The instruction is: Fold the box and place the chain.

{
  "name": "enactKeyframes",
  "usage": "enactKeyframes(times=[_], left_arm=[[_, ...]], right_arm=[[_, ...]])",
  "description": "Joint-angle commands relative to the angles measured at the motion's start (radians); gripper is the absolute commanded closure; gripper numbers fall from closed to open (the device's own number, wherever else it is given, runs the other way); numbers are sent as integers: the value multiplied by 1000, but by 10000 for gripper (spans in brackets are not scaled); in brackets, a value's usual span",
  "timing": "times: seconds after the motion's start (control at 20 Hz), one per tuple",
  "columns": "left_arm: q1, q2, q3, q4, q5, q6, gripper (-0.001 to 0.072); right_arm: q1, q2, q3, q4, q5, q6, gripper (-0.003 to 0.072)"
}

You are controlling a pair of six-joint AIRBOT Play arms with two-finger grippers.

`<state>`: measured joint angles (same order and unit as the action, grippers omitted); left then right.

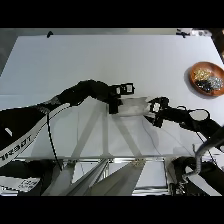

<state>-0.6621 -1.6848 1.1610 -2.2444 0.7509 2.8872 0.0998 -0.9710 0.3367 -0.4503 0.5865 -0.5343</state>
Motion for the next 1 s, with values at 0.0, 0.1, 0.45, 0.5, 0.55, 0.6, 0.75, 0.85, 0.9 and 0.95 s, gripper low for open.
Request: enactKeyframes(times=[0.0,0.1,0.45,0.5,0.55,0.6,0.75,0.85,0.9,0.95], left_arm=[[0,0,0,0,0,0,695],[0,0,0,0,0,0,695],[0,0,0,1,1,0,695],[0,0,0,0,0,0,695],[0,0,0,0,0,0,695],[0,0,0,0,0,0,695],[0,0,0,1,0,0,695],[0,0,0,0,0,0,695],[0,0,0,1,0,0,695],[0,0,0,0,0,0,695]], right_arm=[[-3,-33,22,46,14,-51,-9],[-23,-63,56,56,81,-51,-10],[-81,-128,94,45,167,-81,-11],[-81,-129,94,44,180,-99,-11],[-81,-129,94,47,185,-112,-11],[-81,-129,94,53,185,-122,-11],[-81,-137,96,76,185,-130,-11],[-81,-153,101,83,185,-133,-11],[-81,-160,105,86,186,-131,-11],[-82,-161,106,84,190,-120,-11]])
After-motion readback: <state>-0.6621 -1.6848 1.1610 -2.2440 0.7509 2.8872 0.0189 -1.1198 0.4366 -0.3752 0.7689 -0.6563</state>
